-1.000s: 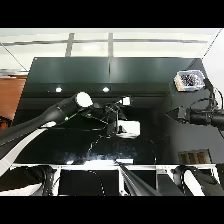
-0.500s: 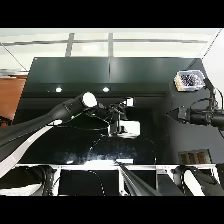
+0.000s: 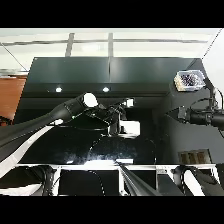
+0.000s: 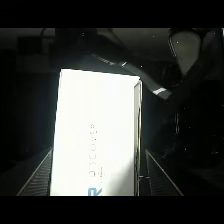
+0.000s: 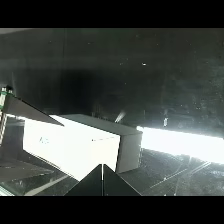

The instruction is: Fold the box and place the chain.

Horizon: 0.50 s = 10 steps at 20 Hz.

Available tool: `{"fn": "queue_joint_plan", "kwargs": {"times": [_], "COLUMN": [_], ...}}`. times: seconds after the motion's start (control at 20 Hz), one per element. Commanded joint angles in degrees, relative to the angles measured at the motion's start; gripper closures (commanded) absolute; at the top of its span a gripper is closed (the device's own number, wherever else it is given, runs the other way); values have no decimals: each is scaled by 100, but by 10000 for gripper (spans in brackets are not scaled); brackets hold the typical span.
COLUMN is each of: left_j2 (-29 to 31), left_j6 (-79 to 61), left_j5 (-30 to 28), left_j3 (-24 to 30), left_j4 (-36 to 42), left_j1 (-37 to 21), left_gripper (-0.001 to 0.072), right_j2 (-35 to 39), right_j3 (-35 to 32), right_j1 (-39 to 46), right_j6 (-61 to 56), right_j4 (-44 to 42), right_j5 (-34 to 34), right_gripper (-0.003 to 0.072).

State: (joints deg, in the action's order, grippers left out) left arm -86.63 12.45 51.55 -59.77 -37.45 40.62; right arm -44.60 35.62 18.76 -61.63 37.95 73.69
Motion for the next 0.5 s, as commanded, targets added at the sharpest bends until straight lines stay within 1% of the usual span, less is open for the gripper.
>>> {"fn": "queue_joint_plan", "kwargs": {"times": [0.0,0.1,0.25,0.3,0.45], "left_j2": [-4,-4,-4,-7,-46], "left_j6": [0,-2,2,2,2], "left_j5": [107,127,-15,-83,-330], "left_j3": [-2,-2,0,0,0], "left_j4": [-4,-120,-774,-883,-907], "left_j1": [44,149,378,450,595], "left_gripper": [3,3,3,2,2], "right_j2": [4,4,4,4,4], "right_j3": [7,7,7,7,7], "right_j1": [0,0,0,0,0], "right_j6": [-4,-4,-4,-4,-4], "right_j4": [2,2,2,2,2], "right_j5": [-2,-11,-59,-61,-61], "right_gripper": [671,671,671,671,671]}}
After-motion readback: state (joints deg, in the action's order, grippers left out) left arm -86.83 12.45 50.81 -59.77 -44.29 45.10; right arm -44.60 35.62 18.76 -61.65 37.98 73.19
